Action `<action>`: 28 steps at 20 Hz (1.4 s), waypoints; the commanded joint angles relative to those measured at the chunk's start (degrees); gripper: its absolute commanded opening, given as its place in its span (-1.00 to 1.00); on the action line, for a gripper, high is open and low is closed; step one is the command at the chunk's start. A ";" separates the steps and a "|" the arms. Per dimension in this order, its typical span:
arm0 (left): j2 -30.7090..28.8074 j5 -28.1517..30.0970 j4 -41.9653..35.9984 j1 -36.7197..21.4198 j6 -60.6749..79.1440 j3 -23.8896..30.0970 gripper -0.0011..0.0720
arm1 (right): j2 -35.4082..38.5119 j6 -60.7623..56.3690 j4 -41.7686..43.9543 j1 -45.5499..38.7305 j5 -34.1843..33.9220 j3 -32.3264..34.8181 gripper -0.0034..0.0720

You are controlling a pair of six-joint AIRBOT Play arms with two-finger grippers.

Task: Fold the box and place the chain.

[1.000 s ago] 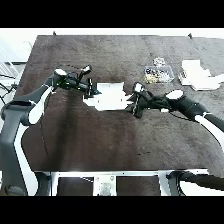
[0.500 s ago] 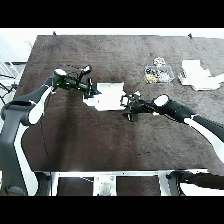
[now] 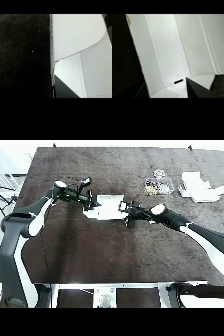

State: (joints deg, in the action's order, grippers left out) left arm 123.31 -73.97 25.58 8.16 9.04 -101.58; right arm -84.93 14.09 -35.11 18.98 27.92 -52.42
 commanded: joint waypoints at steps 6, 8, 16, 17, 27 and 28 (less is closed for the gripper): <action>-0.02 0.00 -0.17 0.00 0.02 -0.02 -0.92 | -0.33 0.13 0.79 -3.45 2.86 -3.61 0.61; -0.02 0.02 -0.24 0.00 0.02 -0.02 -0.92 | -1.16 1.20 0.92 -4.31 6.73 -5.27 0.75; -0.02 0.00 -0.35 0.00 0.00 -0.02 -0.92 | -7.26 1.42 3.21 -8.22 15.04 -11.58 0.79; -0.02 0.00 -0.35 0.00 0.00 -0.02 -0.92 | -7.91 1.42 3.23 -8.61 16.11 -12.39 0.79; -0.02 0.00 -0.35 0.00 0.00 -0.02 -0.92 | -12.72 1.44 3.15 -10.91 22.84 -18.64 0.79; -0.02 -0.02 -0.35 0.00 0.00 -0.02 -0.92 | -13.33 1.42 3.17 -11.17 23.76 -19.21 0.79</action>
